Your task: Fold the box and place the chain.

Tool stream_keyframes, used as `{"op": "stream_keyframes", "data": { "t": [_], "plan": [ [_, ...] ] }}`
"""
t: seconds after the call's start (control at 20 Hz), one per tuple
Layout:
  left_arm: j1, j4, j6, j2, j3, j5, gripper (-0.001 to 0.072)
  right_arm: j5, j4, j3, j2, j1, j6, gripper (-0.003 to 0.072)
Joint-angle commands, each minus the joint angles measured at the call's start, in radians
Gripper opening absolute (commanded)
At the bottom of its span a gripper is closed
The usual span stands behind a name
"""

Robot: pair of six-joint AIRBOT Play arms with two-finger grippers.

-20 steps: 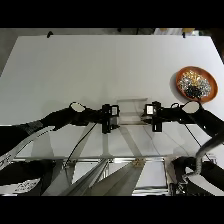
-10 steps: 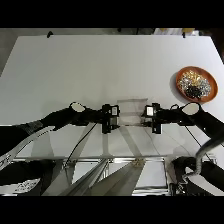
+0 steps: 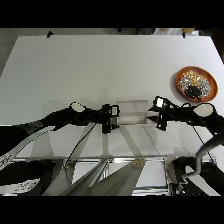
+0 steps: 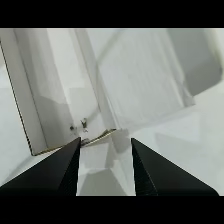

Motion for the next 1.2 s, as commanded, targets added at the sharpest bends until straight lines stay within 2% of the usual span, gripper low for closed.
{"op": "stream_keyframes", "data": {
  "t": [0.0,0.15,0.25,0.3,0.45,0.55,0.65,0.8,0.9,1.0,1.15],
  "plan": [
    [-0.001,0.0,0.0,0.0,0.0,0.0,0.0311,0.012,-0.019,0.0,0.052,-0.011,0.038,0.035],
    [-0.001,0.0,0.0,0.0,0.0,0.0,0.0311,0.028,-0.05,0.0,0.072,-0.011,0.038,0.0238],
    [-0.001,0.0,0.0,0.0,0.0,0.0,0.0311,0.053,-0.074,0.0,0.074,-0.011,0.039,0.0038],
    [-0.001,0.0,0.0,0.0,0.0,0.0,0.0311,0.06,-0.074,0.0,0.074,-0.011,0.039,0.0016],
    [-0.001,0.0,0.0,0.0,0.0,0.0,0.0311,0.057,-0.025,0.005,0.072,-0.016,0.039,0.0016],
    [-0.001,0.0,0.0,0.0,0.0,0.0,0.0311,0.07,0.113,0.027,0.065,-0.063,0.056,0.0016],
    [-0.001,0.0,0.0,0.0,0.0,0.0,0.0311,0.064,0.172,0.078,0.035,-0.1,0.231,0.0016],
    [-0.001,0.0,0.0,0.0,0.0,0.0,0.0311,0.005,0.034,0.142,-0.021,-0.149,0.603,0.0017],
    [-0.001,0.0,0.0,0.0,0.0,0.0,0.0311,-0.045,-0.143,0.156,-0.061,-0.2,0.902,0.0017],
    [-0.001,0.0,0.0,0.0,0.0,0.0,0.0311,-0.06,-0.308,0.156,-0.097,-0.253,1.118,0.0017],
    [-0.001,0.0,0.0,0.0,0.0,0.0,0.0311,-0.05,-0.398,0.156,-0.145,-0.283,1.256,0.0017]
  ]
}}
